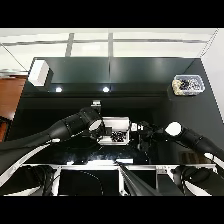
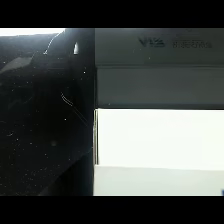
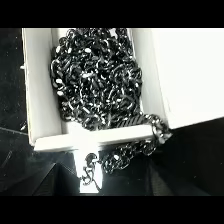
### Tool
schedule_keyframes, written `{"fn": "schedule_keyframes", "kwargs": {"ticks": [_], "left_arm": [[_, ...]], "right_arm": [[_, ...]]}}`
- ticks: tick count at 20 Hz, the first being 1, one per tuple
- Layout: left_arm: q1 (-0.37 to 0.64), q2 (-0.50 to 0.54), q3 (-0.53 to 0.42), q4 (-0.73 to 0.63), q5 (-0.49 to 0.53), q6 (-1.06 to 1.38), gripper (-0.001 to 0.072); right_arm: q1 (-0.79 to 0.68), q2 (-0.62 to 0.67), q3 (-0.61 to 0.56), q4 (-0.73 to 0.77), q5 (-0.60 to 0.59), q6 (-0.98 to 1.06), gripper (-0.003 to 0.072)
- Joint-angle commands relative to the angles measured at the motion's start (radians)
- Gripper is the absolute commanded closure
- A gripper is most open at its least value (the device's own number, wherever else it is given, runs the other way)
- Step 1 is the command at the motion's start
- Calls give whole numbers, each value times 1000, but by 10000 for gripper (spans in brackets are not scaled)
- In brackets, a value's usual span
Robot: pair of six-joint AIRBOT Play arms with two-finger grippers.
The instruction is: Fold the box and place the chain.
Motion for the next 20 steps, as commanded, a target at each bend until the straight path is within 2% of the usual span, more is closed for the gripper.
{"fn": "schedule_keyframes", "kwargs": {"ticks": [1,5,6,9,10,11,16,18,20], "left_arm": [[0,-1,0,0,0,0,680],[0,-1,0,0,0,0,680],[0,-1,0,0,0,0,680],[0,-1,0,0,0,0,680],[0,-1,0,0,0,0,680],[0,-1,0,0,0,0,680],[0,-1,0,0,0,0,680],[0,-1,0,0,0,0,680],[0,-1,0,0,0,0,680]], "right_arm": [[1,-7,-1,-1,-18,-11,96],[12,-16,0,-8,-29,-11,118],[14,-16,0,-11,-28,-11,208],[13,-16,0,-8,-32,-10,212],[13,-16,0,-8,-31,-10,462],[13,-16,0,-8,-31,-10,617],[10,1,0,-8,-24,67,632],[-14,64,0,-23,3,162,638],[-63,153,21,-111,76,353,638]]}}
